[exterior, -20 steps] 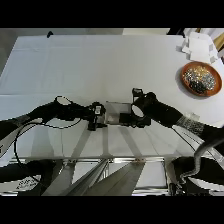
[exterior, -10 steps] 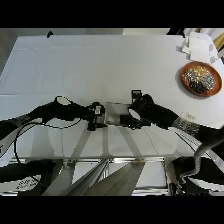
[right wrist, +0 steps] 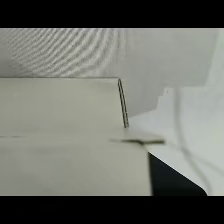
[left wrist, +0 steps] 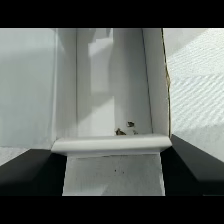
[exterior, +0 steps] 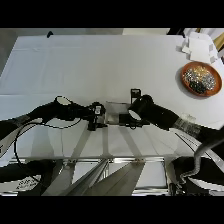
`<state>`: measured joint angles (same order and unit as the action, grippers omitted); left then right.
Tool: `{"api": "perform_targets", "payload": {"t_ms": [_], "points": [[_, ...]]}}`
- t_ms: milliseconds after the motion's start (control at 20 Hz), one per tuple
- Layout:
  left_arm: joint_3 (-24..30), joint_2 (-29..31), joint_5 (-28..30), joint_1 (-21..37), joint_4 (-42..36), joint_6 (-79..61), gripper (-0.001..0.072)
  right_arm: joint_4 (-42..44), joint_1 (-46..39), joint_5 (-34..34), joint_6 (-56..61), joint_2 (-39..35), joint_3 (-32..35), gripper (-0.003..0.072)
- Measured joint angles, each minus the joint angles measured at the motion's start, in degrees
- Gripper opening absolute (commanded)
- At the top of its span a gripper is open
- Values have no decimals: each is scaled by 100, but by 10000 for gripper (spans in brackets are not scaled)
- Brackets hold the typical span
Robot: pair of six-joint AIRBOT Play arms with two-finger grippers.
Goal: Fold the box and place the chain.
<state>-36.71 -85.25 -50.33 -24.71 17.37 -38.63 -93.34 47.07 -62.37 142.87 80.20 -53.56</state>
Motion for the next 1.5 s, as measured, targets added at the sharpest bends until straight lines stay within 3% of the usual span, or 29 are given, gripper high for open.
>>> {"api": "perform_targets", "payload": {"t_ms": [250,550,650,850,900,1000,1050,1400,1500], "points": [[0,0,-2,0,0,-2,252,-367,0,11,205,-90,0,265],[0,0,-2,0,0,-9,252,-490,0,57,278,-90,13,149],[0,0,-2,0,0,-11,252,-501,20,125,332,-90,52,47],[0,0,-2,-2,0,-9,252,-549,111,184,415,-92,125,17],[0,0,-2,-2,2,-9,252,-551,125,192,415,-92,138,67],[0,0,-4,-2,2,-11,252,-527,138,199,411,-74,162,305],[0,0,-4,-2,2,-11,252,-518,149,160,411,-87,157,356],[0,0,-4,-2,2,-9,252,-713,149,-146,-476,-531,157,361],[0,0,-2,-2,0,-11,252,-920,136,-319,-811,-883,133,447]]}}
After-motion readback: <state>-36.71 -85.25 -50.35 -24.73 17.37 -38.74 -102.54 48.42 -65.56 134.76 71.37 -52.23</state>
